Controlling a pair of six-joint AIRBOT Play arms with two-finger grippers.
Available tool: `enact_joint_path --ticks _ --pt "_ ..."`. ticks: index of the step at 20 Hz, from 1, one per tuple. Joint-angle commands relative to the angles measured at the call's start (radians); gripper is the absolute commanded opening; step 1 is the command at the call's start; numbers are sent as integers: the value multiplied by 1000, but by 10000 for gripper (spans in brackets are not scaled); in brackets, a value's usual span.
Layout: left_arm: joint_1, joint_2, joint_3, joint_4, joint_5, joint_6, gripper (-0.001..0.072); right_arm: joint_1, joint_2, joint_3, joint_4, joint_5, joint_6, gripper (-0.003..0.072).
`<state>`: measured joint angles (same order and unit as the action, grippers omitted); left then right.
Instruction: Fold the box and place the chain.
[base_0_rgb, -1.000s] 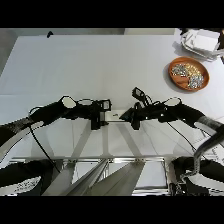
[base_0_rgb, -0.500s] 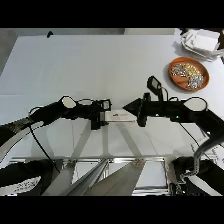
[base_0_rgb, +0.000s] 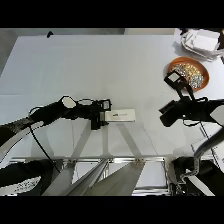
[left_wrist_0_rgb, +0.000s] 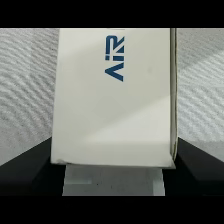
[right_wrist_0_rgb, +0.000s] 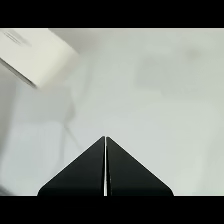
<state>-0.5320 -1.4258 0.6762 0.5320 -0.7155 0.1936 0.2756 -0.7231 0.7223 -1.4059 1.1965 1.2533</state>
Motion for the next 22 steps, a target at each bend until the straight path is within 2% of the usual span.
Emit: enact_joint_path --ticks 1,4,6,12,16,17,18,22 --pt "0 0 0 0 0 0 132 -120 -95 2 -139 212 134 7" --pt "0 0 0 0 0 0 132 -249 -223 -55 -53 230 145 10" --pt "0 0 0 0 0 0 132 -289 -276 -92 -56 232 192 11" --pt "0 0 0 -51 -28 0 132 -293 -288 -101 -52 217 280 12" --pt "0 0 0 -52 -37 0 130 -293 -288 -101 -24 163 294 12" --pt "0 2 0 -52 -35 0 88 -293 -288 -101 -9 150 294 12" --pt "3 8 0 -48 -31 0 4 -293 -288 -101 7 138 294 12" --pt "60 85 0 -48 50 -111 2 -293 -288 -101 32 100 294 13"
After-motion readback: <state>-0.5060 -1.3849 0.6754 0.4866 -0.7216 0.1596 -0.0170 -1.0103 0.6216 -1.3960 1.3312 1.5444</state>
